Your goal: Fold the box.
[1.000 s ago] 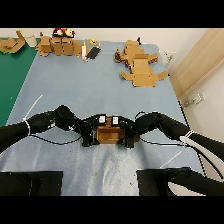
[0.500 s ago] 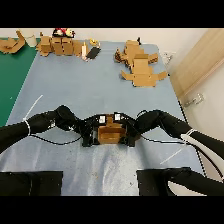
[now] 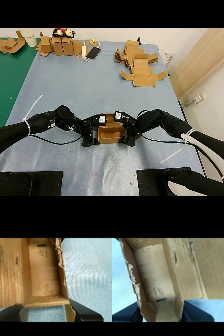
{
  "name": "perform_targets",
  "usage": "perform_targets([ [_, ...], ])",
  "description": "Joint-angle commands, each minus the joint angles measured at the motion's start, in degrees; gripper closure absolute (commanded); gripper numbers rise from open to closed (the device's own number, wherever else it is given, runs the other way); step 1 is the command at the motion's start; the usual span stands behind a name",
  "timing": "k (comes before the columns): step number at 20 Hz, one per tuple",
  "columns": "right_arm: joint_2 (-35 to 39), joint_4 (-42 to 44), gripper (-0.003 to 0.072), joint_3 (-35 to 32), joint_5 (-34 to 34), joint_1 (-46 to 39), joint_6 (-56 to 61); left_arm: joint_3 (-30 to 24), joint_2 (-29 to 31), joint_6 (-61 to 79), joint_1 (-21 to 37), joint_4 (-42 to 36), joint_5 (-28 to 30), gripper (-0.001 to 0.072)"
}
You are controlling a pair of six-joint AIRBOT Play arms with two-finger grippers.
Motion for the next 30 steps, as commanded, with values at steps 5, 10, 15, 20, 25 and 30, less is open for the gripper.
perform_targets([
  [5, 0.04, 1.86, 0.0106, 0.00, 1.95, 1.79, 0.04, 0.07, 0.02, 0.02, 0.00, 0.00, -0.11, 0.0115],
  [10, -0.07, 1.75, 0.0106, -0.02, 1.95, 2.38, 0.07, 0.07, 0.02, 0.02, 0.00, 0.00, -0.11, 0.0115],
  [15, -0.07, 1.57, 0.0106, -0.79, 2.58, 2.49, 2.10, 0.07, 0.02, 0.02, 0.00, 0.00, -0.11, 0.0115],
  [20, -0.04, 1.09, 0.0107, -1.07, 3.85, 2.49, 3.26, 0.04, 0.02, 0.00, 0.00, 0.00, -0.11, 0.0115],
  [25, -0.04, 1.07, 0.0107, -1.07, 3.85, 2.49, 3.26, 0.07, 0.02, 0.00, 0.00, 0.00, -0.11, 0.0115],
  [30, -0.04, 1.07, 0.0107, -1.07, 2.64, 2.49, 3.26, 0.07, 0.02, 0.00, 0.00, 0.00, -0.09, 0.0115],
])
